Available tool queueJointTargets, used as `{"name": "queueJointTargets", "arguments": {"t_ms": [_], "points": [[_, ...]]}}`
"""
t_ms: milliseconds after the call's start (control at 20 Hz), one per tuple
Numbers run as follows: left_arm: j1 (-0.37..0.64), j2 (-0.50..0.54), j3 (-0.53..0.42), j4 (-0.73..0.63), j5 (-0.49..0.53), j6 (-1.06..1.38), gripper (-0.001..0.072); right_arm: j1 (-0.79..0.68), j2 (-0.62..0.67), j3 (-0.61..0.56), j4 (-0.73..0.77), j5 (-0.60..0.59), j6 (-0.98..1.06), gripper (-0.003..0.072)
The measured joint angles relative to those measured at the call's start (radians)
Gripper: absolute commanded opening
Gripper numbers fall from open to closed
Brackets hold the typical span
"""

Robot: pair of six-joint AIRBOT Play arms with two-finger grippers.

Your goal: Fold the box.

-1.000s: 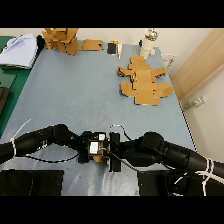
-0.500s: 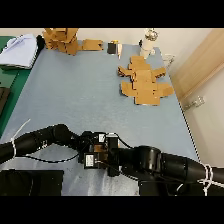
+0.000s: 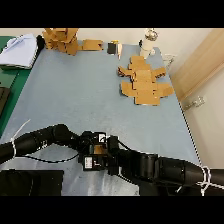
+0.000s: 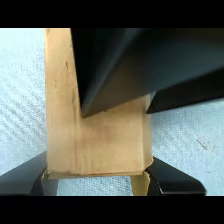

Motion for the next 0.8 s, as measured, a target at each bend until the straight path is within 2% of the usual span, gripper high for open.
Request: {"name": "queueJointTargets", "arguments": {"t_ms": [100,200,400,500,600,650,750,800], "points": [[0.0,0.0,0.0,0.0,0.0,0.0,0.0527,0.011,0.0,0.0,-0.013,-0.01,0.017,0.0386],[0.0,0.0,0.0,0.0,0.0,0.0,0.0526,0.025,0.0,0.0,-0.024,-0.021,0.035,0.0327],[0.0,0.0,0.0,0.0,0.0,0.0,0.0526,0.047,0.014,0.0,-0.044,-0.038,0.063,0.0322],[0.0,0.0,0.0,0.0,0.0,0.0,0.0527,0.051,0.022,0.0,-0.059,-0.047,0.071,0.0279],[0.0,0.0,0.0,0.0,0.0,0.0,0.0527,0.054,0.026,0.0,-0.084,-0.052,0.081,0.0277],[0.0,0.0,0.0,0.0,0.0,0.0,0.0526,0.056,0.027,0.001,-0.096,-0.054,0.086,0.0286],[0.0,0.0,0.0,0.0,0.0,0.0,0.0527,0.059,0.029,0.001,-0.112,-0.059,0.091,0.0466],[0.0,0.0,0.0,0.0,0.0,0.0,0.0526,0.066,0.031,0.002,-0.113,-0.06,0.093,0.0477]]}}
